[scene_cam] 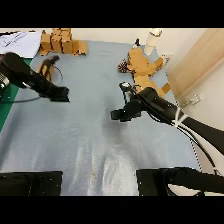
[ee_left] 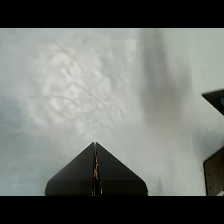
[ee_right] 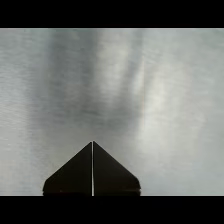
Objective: Fold the box.
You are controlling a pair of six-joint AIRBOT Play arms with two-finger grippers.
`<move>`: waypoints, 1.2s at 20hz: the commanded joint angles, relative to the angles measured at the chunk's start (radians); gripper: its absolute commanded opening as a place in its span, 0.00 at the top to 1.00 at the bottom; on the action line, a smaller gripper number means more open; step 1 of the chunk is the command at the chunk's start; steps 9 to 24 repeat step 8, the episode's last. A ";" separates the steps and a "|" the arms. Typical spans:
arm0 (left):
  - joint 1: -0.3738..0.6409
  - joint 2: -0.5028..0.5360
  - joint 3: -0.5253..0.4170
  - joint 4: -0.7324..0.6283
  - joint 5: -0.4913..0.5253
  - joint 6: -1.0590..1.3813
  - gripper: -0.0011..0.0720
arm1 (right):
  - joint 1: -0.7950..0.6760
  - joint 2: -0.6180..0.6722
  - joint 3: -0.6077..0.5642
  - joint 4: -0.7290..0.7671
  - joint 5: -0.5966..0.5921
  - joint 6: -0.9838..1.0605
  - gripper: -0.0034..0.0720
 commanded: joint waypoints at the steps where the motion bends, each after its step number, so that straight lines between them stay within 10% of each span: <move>1: -0.101 0.047 -0.116 0.000 0.077 -0.045 0.97 | -0.004 -0.060 0.052 0.030 -0.004 -0.056 0.95; 24: -0.113 0.044 -0.125 -0.004 0.076 -0.042 0.97 | -0.004 -0.060 0.052 0.022 -0.004 -0.056 0.95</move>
